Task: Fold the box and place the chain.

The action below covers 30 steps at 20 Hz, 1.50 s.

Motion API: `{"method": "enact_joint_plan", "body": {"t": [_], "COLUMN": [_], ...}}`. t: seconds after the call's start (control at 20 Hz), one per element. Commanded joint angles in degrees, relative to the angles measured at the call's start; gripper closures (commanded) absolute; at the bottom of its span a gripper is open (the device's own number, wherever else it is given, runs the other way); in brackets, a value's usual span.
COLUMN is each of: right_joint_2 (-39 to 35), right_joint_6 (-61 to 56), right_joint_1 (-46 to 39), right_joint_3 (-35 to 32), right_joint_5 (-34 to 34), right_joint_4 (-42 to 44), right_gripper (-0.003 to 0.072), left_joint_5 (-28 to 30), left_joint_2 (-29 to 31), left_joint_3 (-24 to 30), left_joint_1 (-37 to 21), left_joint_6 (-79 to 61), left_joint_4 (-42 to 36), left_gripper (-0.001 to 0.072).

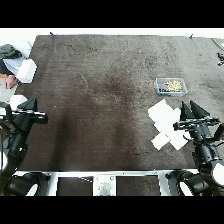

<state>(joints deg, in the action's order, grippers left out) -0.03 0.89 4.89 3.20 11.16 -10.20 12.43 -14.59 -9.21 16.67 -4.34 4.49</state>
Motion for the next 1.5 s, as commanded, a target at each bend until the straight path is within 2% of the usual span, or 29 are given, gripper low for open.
{"method": "enact_joint_plan", "body": {"t": [0.0,0.15,0.2,0.3,0.4,0.55,0.7,0.8,0.9,1.0,1.1,1.2,1.25,1.45], "right_joint_2": [-0.1,-0.1,-0.1,0.0,1.5,9.8,23.8,33.2,42.3,49.9,56.8,61.5,63.1,70.8], "right_joint_6": [-0.1,-1.9,-3.1,-3.1,-3.1,-3.0,-2.3,-2.1,-5.0,-14.6,-25.0,-30.1,-32.0,-36.2], "right_joint_1": [0.0,0.0,0.0,0.0,0.0,-0.3,-5.4,-12.2,-23.1,-35.6,-46.4,-54.4,-56.9,-61.5], "right_joint_3": [0.1,0.1,0.4,1.5,4.4,11.6,20.9,26.8,32.5,38.4,45.6,52.3,54.9,64.9], "right_joint_5": [0.0,0.0,0.6,1.6,4.6,8.3,6.1,-3.3,-23.5,-47.6,-63.1,-73.4,-76.0,-80.2], "right_joint_4": [-0.1,1.4,1.6,1.6,1.6,1.7,6.4,8.6,8.2,0.1,-10.5,-18.6,-21.9,-35.3], "right_gripper": [0.0397,0.0403,0.0438,0.0342,0.0342,0.0343,0.0344,0.0352,0.0352,0.0351,0.0351,0.035,0.035,0.035], "left_joint_5": [0.0,0.0,0.0,0.0,0.0,0.0,0.0,0.0,0.0,0.0,0.0,0.0,0.0,0.0], "left_joint_2": [0.0,0.0,0.0,0.0,0.0,0.0,0.0,0.0,0.0,0.0,0.0,0.0,0.0,0.0], "left_joint_3": [0.0,0.0,0.0,0.0,0.0,0.0,0.0,0.0,0.0,0.0,0.0,0.0,0.0,0.0], "left_joint_1": [0.0,0.0,0.0,0.0,0.0,0.0,0.0,0.0,0.0,0.0,0.0,0.0,0.0,0.0], "left_joint_6": [0.0,0.0,0.0,0.0,0.0,0.0,0.0,0.0,0.0,0.0,0.0,0.0,0.0,0.0], "left_joint_4": [0.0,0.0,0.0,0.0,0.0,0.0,0.0,0.0,0.0,0.0,0.0,0.0,0.0,0.0], "left_gripper": [0.0697,0.0697,0.0697,0.0696,0.0697,0.0696,0.0697,0.0697,0.0697,0.0697,0.0697,0.0697,0.0697,0.0697]}}
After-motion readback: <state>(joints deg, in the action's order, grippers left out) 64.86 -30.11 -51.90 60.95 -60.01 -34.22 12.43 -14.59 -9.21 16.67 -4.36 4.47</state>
